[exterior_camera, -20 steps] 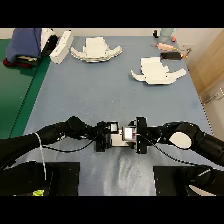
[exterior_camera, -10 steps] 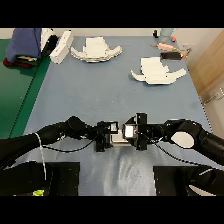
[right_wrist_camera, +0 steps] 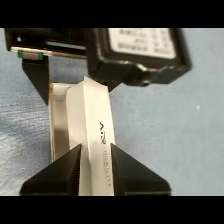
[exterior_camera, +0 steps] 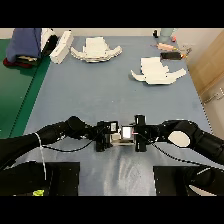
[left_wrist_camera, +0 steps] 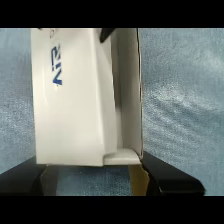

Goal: Fold the box.

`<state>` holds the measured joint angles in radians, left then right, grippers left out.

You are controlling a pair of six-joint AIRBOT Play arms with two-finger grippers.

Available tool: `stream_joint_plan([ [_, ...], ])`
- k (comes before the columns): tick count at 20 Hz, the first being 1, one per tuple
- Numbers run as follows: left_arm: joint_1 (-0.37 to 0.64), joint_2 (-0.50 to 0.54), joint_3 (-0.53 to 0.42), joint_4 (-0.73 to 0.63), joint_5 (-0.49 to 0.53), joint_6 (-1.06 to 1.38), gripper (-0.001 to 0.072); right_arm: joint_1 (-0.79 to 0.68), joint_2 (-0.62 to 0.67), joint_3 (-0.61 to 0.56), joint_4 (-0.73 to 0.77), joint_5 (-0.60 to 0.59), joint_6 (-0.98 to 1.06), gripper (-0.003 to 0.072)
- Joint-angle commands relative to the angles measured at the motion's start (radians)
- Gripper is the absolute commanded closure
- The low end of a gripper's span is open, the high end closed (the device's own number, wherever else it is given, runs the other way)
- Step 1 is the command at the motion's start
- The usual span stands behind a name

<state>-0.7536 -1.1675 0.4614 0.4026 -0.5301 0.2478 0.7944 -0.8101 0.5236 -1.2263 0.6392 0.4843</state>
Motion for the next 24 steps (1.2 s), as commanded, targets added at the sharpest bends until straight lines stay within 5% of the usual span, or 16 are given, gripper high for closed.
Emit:
stream_joint_plan([
  [1, -0.001, 0.0, 0.001, 0.001, -0.002, 0.002, 0.0165, 0.0, -0.013, 0.001, 0.046, 0.05, 0.0, 0.0469],
  [7, -0.001, 0.0, 0.001, 0.002, -0.002, 0.002, 0.0165, 0.005, -0.013, 0.001, 0.087, 0.096, -0.03, 0.0452],
  [10, -0.001, 0.0, 0.001, 0.002, -0.002, 0.002, 0.0165, 0.034, -0.014, 0.001, 0.087, 0.098, -0.03, 0.0348],
  [13, -0.001, 0.0, 0.001, 0.002, -0.002, 0.002, 0.0164, 0.037, -0.011, 0.001, 0.087, 0.094, -0.03, 0.0341],
  [20, -0.001, 0.0, 0.001, 0.002, -0.002, 0.002, 0.0165, 0.036, 0.102, 0.001, 0.087, 0.086, 0.092, 0.0297],
  [21, -0.001, 0.0, 0.001, 0.002, -0.002, 0.002, 0.0164, 0.036, 0.12, 0.001, 0.087, 0.087, 0.179, 0.031],
  [22, -0.001, 0.0, 0.001, 0.002, -0.002, 0.002, 0.0165, 0.036, 0.134, 0.0, 0.087, 0.094, 0.292, 0.042],
  [23, -0.001, 0.0, 0.001, 0.002, -0.002, 0.002, 0.0165, 0.036, 0.138, 0.0, 0.087, 0.1, 0.395, 0.0616],
  [24, -0.001, 0.0, 0.001, 0.002, -0.002, 0.002, 0.0164, 0.037, 0.138, -0.009, 0.093, 0.088, 0.472, 0.0685],
])
